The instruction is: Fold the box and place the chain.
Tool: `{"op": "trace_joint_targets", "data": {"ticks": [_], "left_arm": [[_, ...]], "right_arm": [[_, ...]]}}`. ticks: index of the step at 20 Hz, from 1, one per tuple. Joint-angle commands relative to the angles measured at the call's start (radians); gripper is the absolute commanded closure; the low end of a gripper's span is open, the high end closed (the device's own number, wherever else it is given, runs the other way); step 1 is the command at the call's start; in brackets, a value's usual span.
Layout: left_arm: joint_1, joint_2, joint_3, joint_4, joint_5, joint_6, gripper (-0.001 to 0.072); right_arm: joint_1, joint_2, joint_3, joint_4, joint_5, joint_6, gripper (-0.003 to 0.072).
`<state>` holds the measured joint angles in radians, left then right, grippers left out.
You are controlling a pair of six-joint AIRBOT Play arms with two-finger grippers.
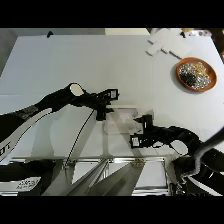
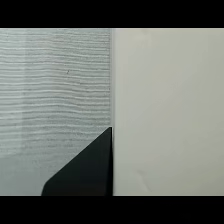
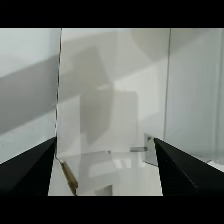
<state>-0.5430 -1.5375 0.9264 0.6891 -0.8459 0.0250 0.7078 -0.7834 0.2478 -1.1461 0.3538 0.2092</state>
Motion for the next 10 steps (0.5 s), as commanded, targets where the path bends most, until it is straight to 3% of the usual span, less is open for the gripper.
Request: {"op": "trace_joint_targets", "data": {"ticks": [1, 6, 10], "left_arm": [[-0.001, 0.0, 0.0, 0.0, 0.001, 0.0, 0.0699], [-0.001, 0.0, 0.0, 0.0, 0.001, 0.0, 0.0699], [-0.001, 0.0, 0.0, 0.0, 0.001, 0.0, 0.0699]], "right_arm": [[-0.06, -0.001, 0.069, 0.003, 0.087, 0.0, 0.0016], [-0.151, -0.001, 0.085, 0.021, 0.163, -0.001, 0.0016], [-0.151, -0.002, 0.091, 0.098, 0.154, -0.009, 0.0016]]}}
